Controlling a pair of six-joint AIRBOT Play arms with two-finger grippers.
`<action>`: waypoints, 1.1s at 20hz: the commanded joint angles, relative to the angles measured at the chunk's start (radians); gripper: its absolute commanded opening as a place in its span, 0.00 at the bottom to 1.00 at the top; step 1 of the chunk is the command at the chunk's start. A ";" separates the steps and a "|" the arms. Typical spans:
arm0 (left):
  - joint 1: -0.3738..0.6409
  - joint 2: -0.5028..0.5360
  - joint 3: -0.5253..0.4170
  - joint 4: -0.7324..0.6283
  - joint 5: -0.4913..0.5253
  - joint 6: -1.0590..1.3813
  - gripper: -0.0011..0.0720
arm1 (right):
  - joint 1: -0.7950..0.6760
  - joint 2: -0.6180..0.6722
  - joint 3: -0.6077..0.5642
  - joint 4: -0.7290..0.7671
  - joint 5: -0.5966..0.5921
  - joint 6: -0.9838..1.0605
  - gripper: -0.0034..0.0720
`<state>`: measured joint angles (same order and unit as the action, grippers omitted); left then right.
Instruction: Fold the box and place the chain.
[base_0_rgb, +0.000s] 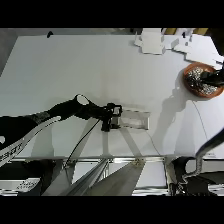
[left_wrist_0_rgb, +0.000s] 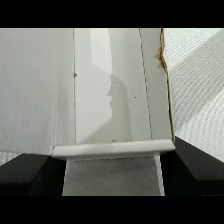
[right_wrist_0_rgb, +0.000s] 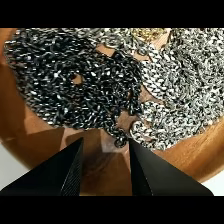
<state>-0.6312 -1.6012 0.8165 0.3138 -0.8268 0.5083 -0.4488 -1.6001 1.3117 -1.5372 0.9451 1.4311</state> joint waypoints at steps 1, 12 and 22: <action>0.000 0.001 0.000 0.000 0.000 0.000 0.20 | -0.014 -0.044 0.003 0.031 -0.040 0.000 0.43; 0.000 0.001 0.000 0.000 0.000 0.000 0.20 | -0.014 -0.075 0.003 0.049 -0.041 0.001 0.25; 0.000 0.001 0.000 0.000 0.000 0.000 0.20 | -0.014 -0.112 0.003 0.048 -0.052 0.001 0.19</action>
